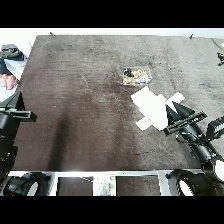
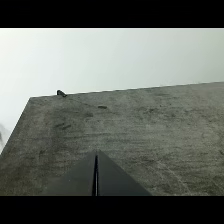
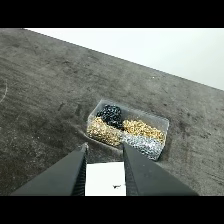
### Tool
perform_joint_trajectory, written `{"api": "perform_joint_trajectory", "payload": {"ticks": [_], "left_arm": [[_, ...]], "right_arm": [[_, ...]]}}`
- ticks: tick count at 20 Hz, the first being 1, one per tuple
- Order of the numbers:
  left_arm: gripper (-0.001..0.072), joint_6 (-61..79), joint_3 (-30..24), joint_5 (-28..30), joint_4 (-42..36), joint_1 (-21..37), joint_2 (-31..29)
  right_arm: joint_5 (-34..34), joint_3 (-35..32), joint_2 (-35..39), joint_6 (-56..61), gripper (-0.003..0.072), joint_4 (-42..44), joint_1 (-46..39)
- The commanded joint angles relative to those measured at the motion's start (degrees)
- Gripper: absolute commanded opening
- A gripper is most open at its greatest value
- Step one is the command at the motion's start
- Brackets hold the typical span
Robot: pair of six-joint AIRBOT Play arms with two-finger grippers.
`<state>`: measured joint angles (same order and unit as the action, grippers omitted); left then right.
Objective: Fold the box and place the chain.
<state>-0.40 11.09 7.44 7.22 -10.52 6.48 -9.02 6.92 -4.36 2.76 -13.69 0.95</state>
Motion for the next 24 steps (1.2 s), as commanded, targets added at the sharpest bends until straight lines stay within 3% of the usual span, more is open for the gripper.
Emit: {"api": "perform_joint_trajectory", "payload": {"ticks": [1, 7, 8, 9, 12, 15, 17, 22, 24], "left_arm": [[0.0013, 0.0, -0.1, 0.0, 0.0, 0.0, 0.0], [0.0013, 0.0, -0.1, 0.0, 0.0, 0.0, 0.0], [0.0013, 0.0, -0.1, 0.0, 0.0, 0.0, 0.0], [0.0013, 0.0, -0.1, 0.0, 0.0, 0.0, 0.0], [0.0013, 0.0, -0.1, 0.0, 0.0, 0.0, 0.0], [0.0013, 0.0, -0.1, 0.0, 0.0, 0.0, 0.0], [0.0013, 0.0, -0.1, 0.0, 0.0, 0.0, 0.0], [0.0013, 0.0, -0.1, 0.0, 0.0, 0.0, 0.0], [0.0013, 0.0, -0.1, 0.0, 0.0, 0.0, 0.0]], "right_arm": [[0.0, -0.1, 0.0, 0.0, 0.0300, 0.0, 0.0], [3.0, 1.9, -0.2, 0.1, 0.0304, 1.6, 0.0], [5.5, 3.1, -1.0, 1.0, 0.0376, 1.6, 0.0], [8.2, 4.6, -2.6, 2.1, 0.0378, 1.6, 0.0], [13.4, 11.0, -11.5, 2.3, 0.0378, 1.6, 0.0], [13.3, 19.6, -24.9, 5.1, 0.0377, 1.6, -2.6], [4.2, 26.8, -35.6, 8.3, 0.0377, 1.6, -9.3], [-34.0, 45.2, -58.8, 14.7, 0.0377, -4.8, -32.5], [-41.7, 52.5, -65.0, 18.7, 0.0378, -10.4, -38.2]]}}
